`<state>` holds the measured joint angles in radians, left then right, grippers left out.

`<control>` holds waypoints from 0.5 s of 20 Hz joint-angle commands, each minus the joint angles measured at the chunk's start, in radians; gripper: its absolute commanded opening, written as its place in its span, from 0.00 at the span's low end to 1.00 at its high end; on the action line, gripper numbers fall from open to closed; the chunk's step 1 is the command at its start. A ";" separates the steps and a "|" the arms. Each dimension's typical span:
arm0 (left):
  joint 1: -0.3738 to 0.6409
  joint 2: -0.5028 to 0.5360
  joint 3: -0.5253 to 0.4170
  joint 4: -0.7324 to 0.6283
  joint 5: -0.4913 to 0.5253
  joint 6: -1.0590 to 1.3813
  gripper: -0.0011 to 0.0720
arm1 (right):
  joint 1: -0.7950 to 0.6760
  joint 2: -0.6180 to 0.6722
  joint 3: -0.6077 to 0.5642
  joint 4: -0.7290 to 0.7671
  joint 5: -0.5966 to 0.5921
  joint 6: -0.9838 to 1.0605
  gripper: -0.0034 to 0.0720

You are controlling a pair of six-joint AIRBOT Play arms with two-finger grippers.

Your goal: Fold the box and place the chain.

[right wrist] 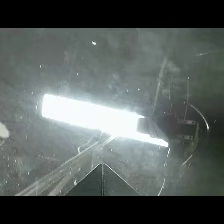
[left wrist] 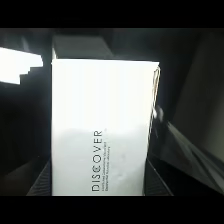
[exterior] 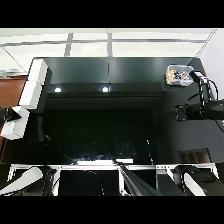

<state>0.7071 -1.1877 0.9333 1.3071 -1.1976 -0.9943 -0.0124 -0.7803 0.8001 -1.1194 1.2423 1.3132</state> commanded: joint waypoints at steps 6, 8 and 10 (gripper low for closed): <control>-0.113 -0.080 0.000 -0.006 0.155 0.101 0.49 | 0.000 0.000 -0.001 0.005 -0.030 0.019 0.06; -0.118 -0.085 0.000 -0.009 0.193 0.100 0.49 | 0.000 0.000 0.000 0.004 -0.032 0.026 0.06; -0.120 -0.091 0.000 -0.030 0.228 0.100 0.66 | 0.000 0.000 0.000 0.005 -0.035 0.026 0.06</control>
<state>0.5987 -1.2667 0.9325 1.2968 -1.0306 -0.9001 -0.0124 -0.7807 0.8001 -1.1152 1.2121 1.3334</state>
